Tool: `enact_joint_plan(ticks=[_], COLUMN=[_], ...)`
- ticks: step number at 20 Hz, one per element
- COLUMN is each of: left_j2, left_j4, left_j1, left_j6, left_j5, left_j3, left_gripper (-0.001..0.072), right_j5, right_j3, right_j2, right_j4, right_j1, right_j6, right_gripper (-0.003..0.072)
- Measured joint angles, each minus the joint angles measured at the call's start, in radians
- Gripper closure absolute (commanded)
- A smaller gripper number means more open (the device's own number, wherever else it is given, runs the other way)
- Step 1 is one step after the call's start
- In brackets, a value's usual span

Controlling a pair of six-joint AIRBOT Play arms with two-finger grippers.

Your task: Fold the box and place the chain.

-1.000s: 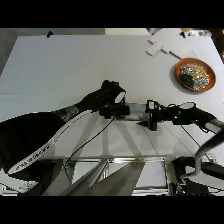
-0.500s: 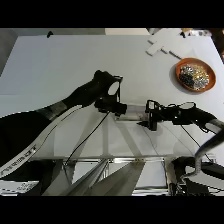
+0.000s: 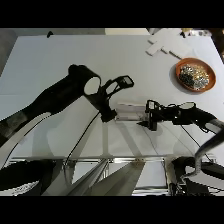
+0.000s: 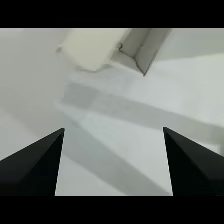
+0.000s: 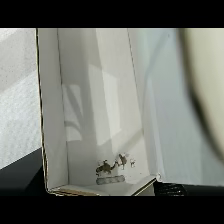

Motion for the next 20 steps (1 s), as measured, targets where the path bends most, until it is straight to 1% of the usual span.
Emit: enact_joint_plan(ticks=[2, 4, 5, 7, 10, 13, 17, 20], left_j2=[0.046, 0.068, 0.071, 0.059, 0.011, -0.052, -0.126, -0.151], left_j4=[-0.077, -0.183, -0.249, -0.368, -0.524, -0.646, -0.718, -0.737], left_j1=[0.031, 0.081, 0.110, 0.164, 0.216, 0.234, 0.245, 0.247], left_j6=[0.314, 0.603, 0.721, 0.897, 1.077, 1.207, 1.291, 1.323], left_j5=[0.086, 0.163, 0.205, 0.265, 0.340, 0.390, 0.404, 0.403], left_j3=[-0.108, -0.208, -0.252, -0.309, -0.350, -0.365, -0.372, -0.373], left_gripper=[0.0008, 0.0007, 0.0006, 0.0006, 0.0005, 0.0003, 0.0002, 0.0002], right_j5=[0.000, 0.000, 0.000, 0.000, 0.000, 0.000, 0.000, 0.000], right_j3=[0.000, 0.000, 0.000, 0.000, 0.000, 0.000, 0.000, 0.000], right_j2=[0.000, 0.000, 0.000, 0.000, 0.000, 0.000, 0.000, 0.000], right_j4=[0.000, 0.000, 0.000, 0.000, 0.000, 0.000, 0.000, 0.000], right_j1=[0.000, 0.000, 0.000, 0.000, 0.000, 0.000, 0.000, 0.000], right_j6=[0.000, 0.000, 0.000, 0.000, 0.000, 0.000, 0.000, 0.000], right_gripper=[0.0287, 0.0287, 0.0287, 0.0287, 0.0287, 0.0287, 0.0287, 0.0287])
